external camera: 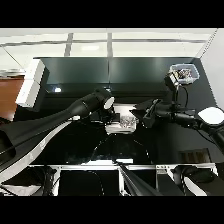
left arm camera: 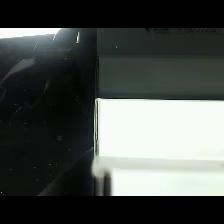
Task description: Fold the box and place the chain.
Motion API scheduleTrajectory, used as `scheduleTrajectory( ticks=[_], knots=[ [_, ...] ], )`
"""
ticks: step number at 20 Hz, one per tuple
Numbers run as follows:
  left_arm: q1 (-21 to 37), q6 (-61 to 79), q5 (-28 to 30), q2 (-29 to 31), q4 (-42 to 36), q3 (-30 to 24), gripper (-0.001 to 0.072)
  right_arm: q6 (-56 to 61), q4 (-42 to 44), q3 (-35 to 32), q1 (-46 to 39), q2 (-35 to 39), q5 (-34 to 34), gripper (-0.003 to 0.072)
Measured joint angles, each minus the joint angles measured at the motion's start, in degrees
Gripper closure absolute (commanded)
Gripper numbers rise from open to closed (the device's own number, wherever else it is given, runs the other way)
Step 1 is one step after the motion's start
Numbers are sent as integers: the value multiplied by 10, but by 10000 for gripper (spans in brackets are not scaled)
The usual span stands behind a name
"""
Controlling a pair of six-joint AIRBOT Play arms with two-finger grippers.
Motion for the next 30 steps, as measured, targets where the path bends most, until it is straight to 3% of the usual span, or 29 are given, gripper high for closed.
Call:
scheduleTrajectory(
  ticks=[3,5,11,14,19,23,28,30],
  knots=[
    [0,0,0,0,0,0,681,11,-70,0,-47,-5,9,298],
    [0,0,0,0,0,0,681,17,-139,-8,-75,-8,11,-22],
    [0,0,0,0,0,0,681,-77,-254,-67,-80,-61,-50,-18],
    [0,0,1,0,0,0,681,-220,-215,-69,-66,-109,-71,-18],
    [0,0,2,0,0,0,681,-402,-145,-21,-58,-203,-47,-18],
    [0,0,3,0,0,0,681,-456,-127,1,-39,-252,-21,-18],
    [0,0,3,0,0,0,681,-477,-123,8,-13,-274,-42,-17],
    [0,0,3,0,0,0,681,-473,-129,10,-10,-277,-44,96]
  ],
)
